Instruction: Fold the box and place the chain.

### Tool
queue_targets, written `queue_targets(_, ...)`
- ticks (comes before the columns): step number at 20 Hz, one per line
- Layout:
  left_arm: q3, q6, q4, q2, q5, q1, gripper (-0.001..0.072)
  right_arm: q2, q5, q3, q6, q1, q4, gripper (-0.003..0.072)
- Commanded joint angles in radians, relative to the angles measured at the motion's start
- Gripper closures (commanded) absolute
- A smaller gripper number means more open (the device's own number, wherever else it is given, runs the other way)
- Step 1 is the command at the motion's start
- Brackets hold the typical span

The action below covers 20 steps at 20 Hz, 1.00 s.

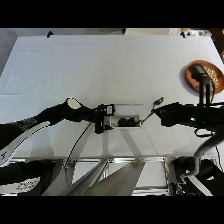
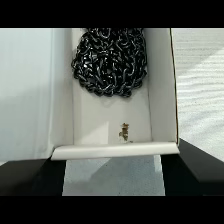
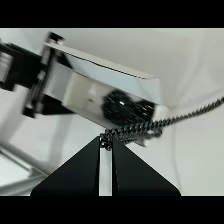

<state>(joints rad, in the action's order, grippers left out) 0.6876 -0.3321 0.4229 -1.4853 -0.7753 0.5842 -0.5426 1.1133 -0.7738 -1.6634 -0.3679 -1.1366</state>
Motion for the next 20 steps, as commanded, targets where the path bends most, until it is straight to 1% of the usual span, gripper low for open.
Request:
queue_targets(1, 0.000, 0.000, 0.000, 0.001, 0.000, -0.001, 0.0436, 0.032, -0.083, -0.001, 0.024, -0.001, 0.124, 0.0662)
queue_targets(4, 0.000, 0.000, 0.000, 0.001, 0.000, -0.001, 0.0436, 0.031, -0.151, -0.001, 0.077, -0.001, 0.225, 0.0662)
queue_targets(5, 0.000, 0.000, 0.000, 0.001, 0.000, -0.001, 0.0436, 0.029, -0.165, -0.001, 0.079, -0.001, 0.237, 0.0662)
queue_targets(7, 0.000, 0.000, 0.000, 0.001, 0.001, -0.001, 0.0436, 0.018, -0.177, -0.001, 0.094, -0.001, 0.260, 0.0662)
queue_targets(10, 0.000, 0.000, 0.000, 0.001, 0.000, -0.001, 0.0436, 0.002, -0.201, -0.001, 0.182, -0.001, 0.394, 0.0662)
queue_targets(11, 0.000, 0.000, 0.000, 0.001, 0.001, -0.001, 0.0436, -0.004, -0.202, -0.001, 0.200, -0.001, 0.404, 0.0662)
queue_targets(14, 0.000, 0.000, 0.000, 0.001, 0.000, -0.001, 0.0436, -0.045, -0.156, -0.001, 0.198, -0.001, 0.302, 0.0662)
queue_targets(16, 0.000, 0.000, 0.000, 0.001, 0.001, -0.001, 0.0436, -0.102, -0.114, -0.001, 0.199, -0.007, 0.269, 0.0661)
queue_targets(18, 0.000, 0.000, 0.000, 0.001, 0.000, -0.001, 0.0436, -0.170, -0.111, -0.001, 0.199, -0.067, 0.221, 0.0661)
queue_targets(20, 0.000, 0.000, 0.000, 0.001, 0.000, -0.001, 0.0436, -0.244, -0.116, -0.001, 0.194, -0.154, 0.142, 0.0661)
